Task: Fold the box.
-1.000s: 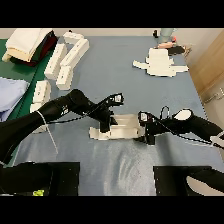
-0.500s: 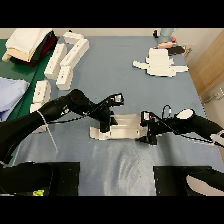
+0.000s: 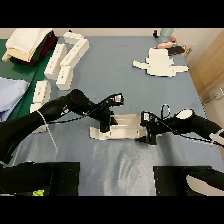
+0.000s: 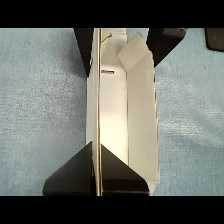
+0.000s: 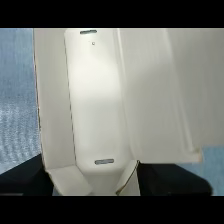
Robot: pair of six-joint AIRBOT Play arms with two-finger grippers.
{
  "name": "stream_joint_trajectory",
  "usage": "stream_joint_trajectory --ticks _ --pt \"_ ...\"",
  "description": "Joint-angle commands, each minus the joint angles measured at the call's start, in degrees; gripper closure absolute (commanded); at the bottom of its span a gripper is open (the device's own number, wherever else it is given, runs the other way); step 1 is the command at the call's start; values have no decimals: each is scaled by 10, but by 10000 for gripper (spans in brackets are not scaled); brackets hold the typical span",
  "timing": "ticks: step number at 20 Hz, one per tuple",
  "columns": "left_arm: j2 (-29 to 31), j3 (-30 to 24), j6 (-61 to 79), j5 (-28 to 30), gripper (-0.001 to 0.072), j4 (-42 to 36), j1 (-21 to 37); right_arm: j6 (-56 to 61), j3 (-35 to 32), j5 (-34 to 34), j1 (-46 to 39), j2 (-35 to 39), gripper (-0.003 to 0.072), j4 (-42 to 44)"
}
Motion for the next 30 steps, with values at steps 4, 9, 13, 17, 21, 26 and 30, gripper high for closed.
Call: stream_joint_trajectory --ticks 4,9,13,17,21,26,30 --pt "0 0 0 0 693 0 0 -17 1 9 0 -4 1 15" --pt "0 0 0 0 693 0 0 -42 4 5 -1 -21 1 28" --pt "0 0 0 0 693 0 0 -42 4 5 0 -21 27 20" --pt "0 0 0 0 692 0 0 -36 4 -4 0 -21 108 4" --pt "0 0 0 0 692 0 0 -33 4 -9 2 -22 173 -12" --pt "0 0 0 0 692 0 0 -31 4 -12 2 -22 175 -25" --pt "0 0 0 0 693 0 0 -29 4 -13 2 -22 53 -26"
